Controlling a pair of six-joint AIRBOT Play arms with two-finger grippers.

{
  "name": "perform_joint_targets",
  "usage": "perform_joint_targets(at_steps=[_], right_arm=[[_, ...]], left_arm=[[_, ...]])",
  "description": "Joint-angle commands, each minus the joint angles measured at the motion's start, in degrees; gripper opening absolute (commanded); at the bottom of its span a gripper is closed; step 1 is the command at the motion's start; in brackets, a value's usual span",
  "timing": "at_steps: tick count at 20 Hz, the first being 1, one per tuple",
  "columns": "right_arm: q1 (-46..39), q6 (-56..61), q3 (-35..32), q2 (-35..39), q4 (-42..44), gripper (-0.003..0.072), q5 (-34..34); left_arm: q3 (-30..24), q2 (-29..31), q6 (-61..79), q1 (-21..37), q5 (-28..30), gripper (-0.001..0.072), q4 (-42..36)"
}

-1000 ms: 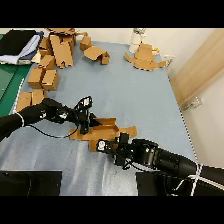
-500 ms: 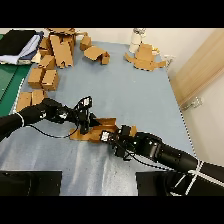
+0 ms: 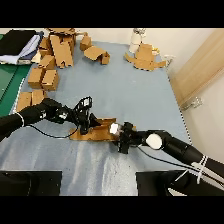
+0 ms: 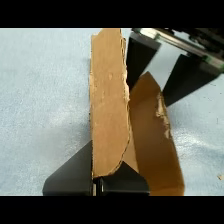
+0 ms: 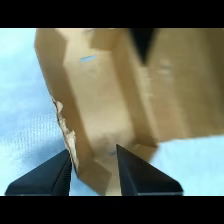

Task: Fold the box.

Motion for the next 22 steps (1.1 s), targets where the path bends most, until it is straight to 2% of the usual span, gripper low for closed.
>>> perform_joint_targets(at_steps=[1, 12, 13, 15, 16, 17, 18, 22], right_arm=[[-8.70, -18.95, -0.13, -0.55, 18.71, 0.0418, 3.43], [-8.94, -18.97, -0.15, -0.83, 18.05, 0.0421, 7.21], [-8.94, -18.97, -0.15, -0.83, 18.08, 0.0522, 6.97], [-8.94, -18.97, -0.15, -0.83, 18.08, 0.0595, 5.97], [-8.94, -18.95, -0.15, -0.83, 18.08, 0.0595, 5.53], [-8.94, -18.93, -0.15, -0.83, 18.12, 0.0674, 5.07], [-8.94, -18.93, -0.15, -0.83, 18.40, 0.0709, 4.59], [-8.92, -18.51, -0.15, -0.83, 18.60, 0.0709, 3.65]], left_arm=[[0.02, -0.02, 0.00, -0.22, -0.72, 0.0013, -0.13], [0.02, -0.02, 0.02, -0.31, -1.07, 0.0012, -0.13], [0.02, -0.02, 0.02, -0.31, -1.07, 0.0013, -0.13], [0.02, -0.02, 0.02, -0.31, -1.07, 0.0013, -0.11], [0.02, -0.02, 0.02, -0.31, -1.07, 0.0012, -0.13], [0.02, -0.02, 0.02, -0.31, -1.07, 0.0012, -0.13], [0.02, -0.02, 0.02, -0.31, -1.07, 0.0012, -0.13], [0.02, -0.02, 0.02, -0.31, -1.07, 0.0013, -0.13]])
